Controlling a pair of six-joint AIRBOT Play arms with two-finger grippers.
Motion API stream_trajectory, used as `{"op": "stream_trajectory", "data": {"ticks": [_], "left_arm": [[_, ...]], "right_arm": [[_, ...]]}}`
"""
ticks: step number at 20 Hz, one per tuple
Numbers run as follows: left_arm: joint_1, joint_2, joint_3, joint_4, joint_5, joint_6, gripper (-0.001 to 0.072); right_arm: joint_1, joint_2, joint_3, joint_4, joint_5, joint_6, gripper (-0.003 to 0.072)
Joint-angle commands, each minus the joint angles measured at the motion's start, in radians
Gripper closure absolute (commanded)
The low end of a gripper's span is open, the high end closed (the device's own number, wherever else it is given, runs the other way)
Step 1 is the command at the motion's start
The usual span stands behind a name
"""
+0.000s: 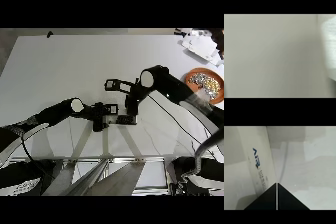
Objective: Fold the box and place the chain.
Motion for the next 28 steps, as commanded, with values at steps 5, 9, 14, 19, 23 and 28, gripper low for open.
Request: {"op": "stream_trajectory", "data": {"ticks": [5,9,14,19,23,28], "left_arm": [[0.0,0.0,0.0,0.0,0.0,0.0,0.0696],[0.0,0.001,0.0,0.0,0.0,0.0,0.0697],[0.0,0.0,0.0,0.0,0.0,0.0,0.0696],[0.0,0.0,0.0,0.0,0.0,0.0,0.0697],[0.0,0.001,0.0,0.0,0.0,0.0,0.0697],[0.0,0.0,0.0,0.0,0.0,0.0,0.0696]], "right_arm": [[0.049,0.186,-0.209,0.05,-0.137,-0.02,0.0675],[0.075,0.197,-0.222,0.083,-0.14,-0.026,0.0562],[0.089,0.241,-0.223,0.092,-0.141,-0.025,0.0384],[0.115,0.241,-0.227,0.06,-0.138,-0.024,0.0361],[0.124,0.242,-0.303,0.032,-0.192,-0.002,0.0361],[0.132,0.252,-0.329,-0.04,-0.313,0.116,0.0362]]}}
